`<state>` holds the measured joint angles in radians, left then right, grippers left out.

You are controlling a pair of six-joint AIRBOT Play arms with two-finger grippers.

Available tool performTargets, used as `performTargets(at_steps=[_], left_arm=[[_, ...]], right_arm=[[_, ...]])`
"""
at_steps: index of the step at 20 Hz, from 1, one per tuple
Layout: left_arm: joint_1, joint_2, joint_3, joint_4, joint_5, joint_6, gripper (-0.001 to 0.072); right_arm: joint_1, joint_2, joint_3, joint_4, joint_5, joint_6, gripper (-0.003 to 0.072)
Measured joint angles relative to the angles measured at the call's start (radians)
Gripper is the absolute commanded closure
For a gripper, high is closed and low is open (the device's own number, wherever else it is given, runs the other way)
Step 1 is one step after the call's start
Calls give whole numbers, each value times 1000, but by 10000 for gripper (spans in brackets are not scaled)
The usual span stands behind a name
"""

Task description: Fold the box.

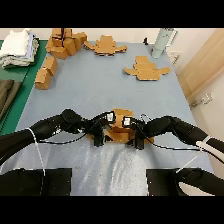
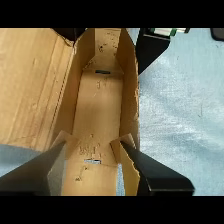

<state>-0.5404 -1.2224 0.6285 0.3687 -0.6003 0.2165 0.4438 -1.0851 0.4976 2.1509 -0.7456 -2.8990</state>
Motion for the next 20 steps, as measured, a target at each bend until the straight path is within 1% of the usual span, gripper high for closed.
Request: performTargets(at_steps=[4, 5, 7, 8, 11, 16, 18, 20], left_arm=[[-2, 0, 0, -3, -20, 2, 162], [-2, 0, 0, -3, -23, 1, 226], [-2, 2, 0, 11, -33, -5, 648], [-2, 8, 0, 37, -39, -22, 696], [-2, 54, 0, 181, -40, -135, 697], [15, 195, 0, 427, -42, -378, 697], [62, 244, 0, 497, -40, -541, 696], [139, 269, 0, 549, -46, -750, 697]], right_arm=[[0, 0, 0, 0, 0, -1, 129], [0, 0, 0, 0, 0, -1, 129], [0, 0, 0, 0, 0, 0, 129], [0, 0, 0, 0, 0, 0, 129], [0, 0, 0, 0, 0, 0, 129], [0, 0, 0, 0, 0, 0, 129], [0, 0, 0, 0, 0, 0, 129], [0, 0, 0, 0, 0, 0, 129]])
